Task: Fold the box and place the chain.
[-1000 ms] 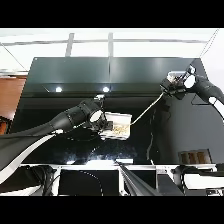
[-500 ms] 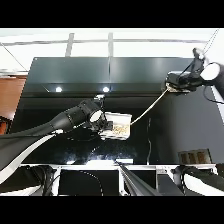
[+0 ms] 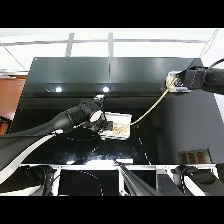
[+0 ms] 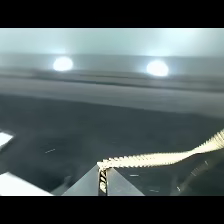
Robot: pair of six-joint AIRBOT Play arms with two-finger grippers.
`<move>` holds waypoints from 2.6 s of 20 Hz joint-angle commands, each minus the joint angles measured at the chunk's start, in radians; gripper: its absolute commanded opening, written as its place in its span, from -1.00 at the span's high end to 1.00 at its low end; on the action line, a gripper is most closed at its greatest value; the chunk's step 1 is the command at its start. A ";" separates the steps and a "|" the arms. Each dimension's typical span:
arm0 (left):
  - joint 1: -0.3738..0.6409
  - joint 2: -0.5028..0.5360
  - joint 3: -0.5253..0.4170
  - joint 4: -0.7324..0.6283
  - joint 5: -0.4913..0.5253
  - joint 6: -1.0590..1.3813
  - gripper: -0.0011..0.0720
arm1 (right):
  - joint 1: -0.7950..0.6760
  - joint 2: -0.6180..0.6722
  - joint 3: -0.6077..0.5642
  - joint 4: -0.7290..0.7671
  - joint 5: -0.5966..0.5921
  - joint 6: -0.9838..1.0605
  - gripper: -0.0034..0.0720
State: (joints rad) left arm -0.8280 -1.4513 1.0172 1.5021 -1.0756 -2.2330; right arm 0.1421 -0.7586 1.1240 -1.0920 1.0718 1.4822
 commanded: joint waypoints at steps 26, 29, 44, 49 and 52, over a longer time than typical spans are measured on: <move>0.000 0.000 0.000 0.000 0.000 0.000 0.89 | 0.442 -0.169 -0.404 0.376 -0.303 -0.032 0.88; 0.000 0.000 0.000 0.000 0.000 0.000 0.89 | 0.442 -0.227 -0.446 0.373 -0.319 -0.027 0.87; 0.000 0.000 0.000 0.000 0.000 0.000 0.89 | -0.160 -0.425 -0.390 -0.213 -0.518 0.370 -1.00; 0.000 0.000 0.000 0.000 -0.002 0.000 0.89 | -0.221 -0.729 -0.154 -0.056 -0.509 0.373 -1.00; 0.000 0.000 0.000 0.000 -0.002 0.000 0.89 | -0.220 -0.829 -0.048 0.008 -0.485 0.373 -1.00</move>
State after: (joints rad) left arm -0.8280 -1.4513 1.0172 1.5021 -1.0767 -2.2330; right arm -0.0639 -1.4761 0.9756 -1.1542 0.5789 1.8439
